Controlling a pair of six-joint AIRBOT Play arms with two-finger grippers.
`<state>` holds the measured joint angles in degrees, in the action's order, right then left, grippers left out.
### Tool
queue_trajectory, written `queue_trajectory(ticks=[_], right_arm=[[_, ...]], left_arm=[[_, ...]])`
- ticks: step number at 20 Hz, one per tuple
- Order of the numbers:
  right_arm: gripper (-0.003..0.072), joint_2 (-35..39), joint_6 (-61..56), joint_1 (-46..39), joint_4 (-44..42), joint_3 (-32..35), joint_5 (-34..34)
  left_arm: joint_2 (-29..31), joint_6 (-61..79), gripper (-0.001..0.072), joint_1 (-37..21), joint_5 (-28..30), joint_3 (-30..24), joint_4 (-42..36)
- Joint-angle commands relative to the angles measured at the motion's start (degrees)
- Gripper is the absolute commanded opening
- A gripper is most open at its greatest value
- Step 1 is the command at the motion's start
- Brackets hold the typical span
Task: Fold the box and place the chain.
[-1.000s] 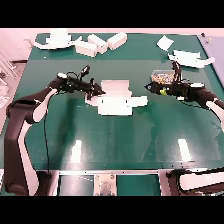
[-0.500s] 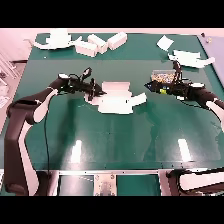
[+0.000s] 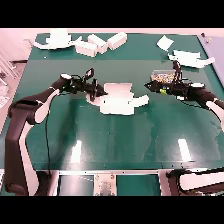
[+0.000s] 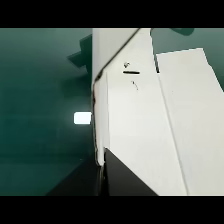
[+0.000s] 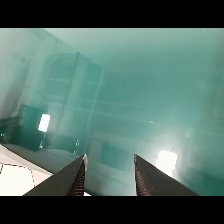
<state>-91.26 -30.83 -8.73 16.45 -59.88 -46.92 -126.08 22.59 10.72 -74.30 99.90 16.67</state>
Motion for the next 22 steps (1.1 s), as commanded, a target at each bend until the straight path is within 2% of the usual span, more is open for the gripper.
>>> queue_trajectory(ticks=[1, 4, 8, 11, 14, 18, 22], right_arm=[[0.0367, 0.2, 0.07, -0.07, -0.61, -0.02, -0.72], [0.0367, 2.75, 3.52, 0.87, -0.61, 0.02, -0.72], [0.0367, 12.61, 6.03, 4.0, 1.77, 1.99, -0.66], [0.0367, 20.48, 6.05, 8.07, 8.96, 6.54, 0.83], [0.0367, 26.69, 6.03, 13.92, 17.46, 12.66, 5.11], [0.0389, 28.61, 6.03, 22.47, 29.4, 19.15, 7.23], [0.0409, 28.61, 5.95, 28.41, 36.81, 23.02, 11.26]], left_arm=[[-0.07, -0.04, 0.002, 0.04, 0.33, -0.02, 0.52], [-0.07, -0.04, 0.002, 0.04, 0.33, -0.02, 0.52], [-0.07, -0.04, 0.0021, 0.04, 0.31, -0.02, 0.48], [-0.07, -0.04, 0.002, 0.04, 0.31, -0.02, 0.46], [-0.07, -0.04, 0.002, 0.04, 0.33, -0.02, 0.48], [-0.07, -0.04, 0.002, 0.04, 0.31, -0.02, 0.48], [-0.07, -0.04, 0.0021, 0.04, 0.33, -0.02, 0.48]])
